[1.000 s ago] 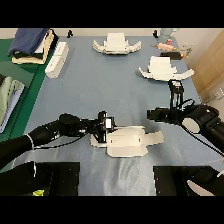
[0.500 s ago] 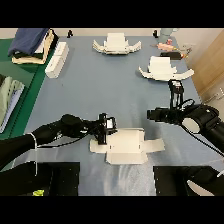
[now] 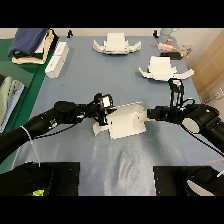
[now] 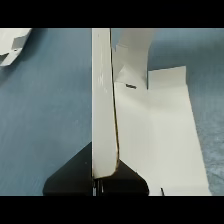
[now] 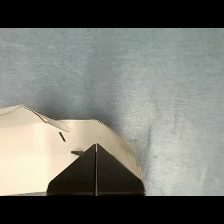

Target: Fold the box.

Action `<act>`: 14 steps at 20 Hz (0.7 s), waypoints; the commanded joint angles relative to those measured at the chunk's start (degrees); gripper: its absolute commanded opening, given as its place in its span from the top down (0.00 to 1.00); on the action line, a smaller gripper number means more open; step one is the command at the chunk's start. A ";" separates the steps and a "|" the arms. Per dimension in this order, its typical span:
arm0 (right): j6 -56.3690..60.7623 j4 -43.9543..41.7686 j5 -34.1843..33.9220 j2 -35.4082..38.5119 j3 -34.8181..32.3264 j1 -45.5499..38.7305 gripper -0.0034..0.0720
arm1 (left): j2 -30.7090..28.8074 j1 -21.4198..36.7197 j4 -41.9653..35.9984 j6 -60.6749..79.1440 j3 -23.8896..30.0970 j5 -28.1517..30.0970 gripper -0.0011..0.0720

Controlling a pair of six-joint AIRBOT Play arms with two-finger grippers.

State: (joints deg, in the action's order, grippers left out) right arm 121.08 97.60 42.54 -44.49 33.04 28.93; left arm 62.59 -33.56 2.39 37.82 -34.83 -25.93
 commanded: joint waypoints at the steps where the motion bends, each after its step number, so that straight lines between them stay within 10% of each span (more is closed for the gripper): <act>1: 0.02 0.17 -0.81 0.04 0.02 -0.02 0.95 | 0.68 2.99 6.84 -6.80 -1.57 -8.83 0.97; 14: 0.02 0.17 -1.03 0.04 0.02 -0.02 0.95 | 1.97 -3.28 9.51 -8.24 2.58 -2.75 0.97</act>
State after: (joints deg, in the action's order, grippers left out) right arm 121.10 97.80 41.52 -44.49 33.04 28.93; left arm 64.51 -35.70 12.43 29.71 -33.19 -30.89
